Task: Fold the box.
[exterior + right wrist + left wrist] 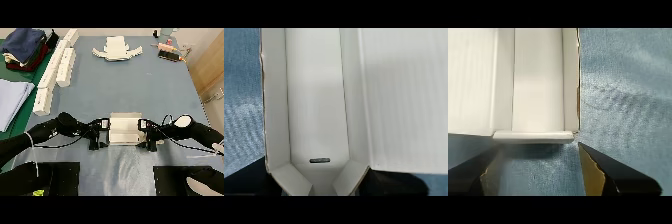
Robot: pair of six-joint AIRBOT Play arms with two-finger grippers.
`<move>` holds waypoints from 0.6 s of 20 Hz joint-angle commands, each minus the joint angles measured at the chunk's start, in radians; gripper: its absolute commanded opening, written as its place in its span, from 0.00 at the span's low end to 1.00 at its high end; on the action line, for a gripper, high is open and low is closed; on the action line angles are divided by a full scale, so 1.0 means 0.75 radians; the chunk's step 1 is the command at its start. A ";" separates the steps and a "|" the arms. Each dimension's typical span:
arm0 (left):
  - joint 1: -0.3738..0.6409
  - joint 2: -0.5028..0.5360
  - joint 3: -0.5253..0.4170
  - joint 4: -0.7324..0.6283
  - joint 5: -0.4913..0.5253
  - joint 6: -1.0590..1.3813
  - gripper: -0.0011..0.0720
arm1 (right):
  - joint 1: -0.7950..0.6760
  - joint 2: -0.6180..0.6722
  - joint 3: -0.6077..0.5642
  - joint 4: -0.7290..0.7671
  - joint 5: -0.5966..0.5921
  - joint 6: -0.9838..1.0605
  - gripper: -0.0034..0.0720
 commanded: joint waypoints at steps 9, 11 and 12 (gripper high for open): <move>-0.087 -0.060 0.025 -0.080 0.047 0.060 0.96 | 0.001 0.001 0.001 0.001 0.001 0.000 0.85; -0.117 -0.061 0.025 -0.068 0.117 0.008 0.96 | 0.001 0.001 0.001 0.001 0.001 0.000 0.85; -0.122 -0.061 0.025 -0.057 0.136 -0.020 0.96 | 0.001 0.001 0.001 0.001 0.001 0.000 0.85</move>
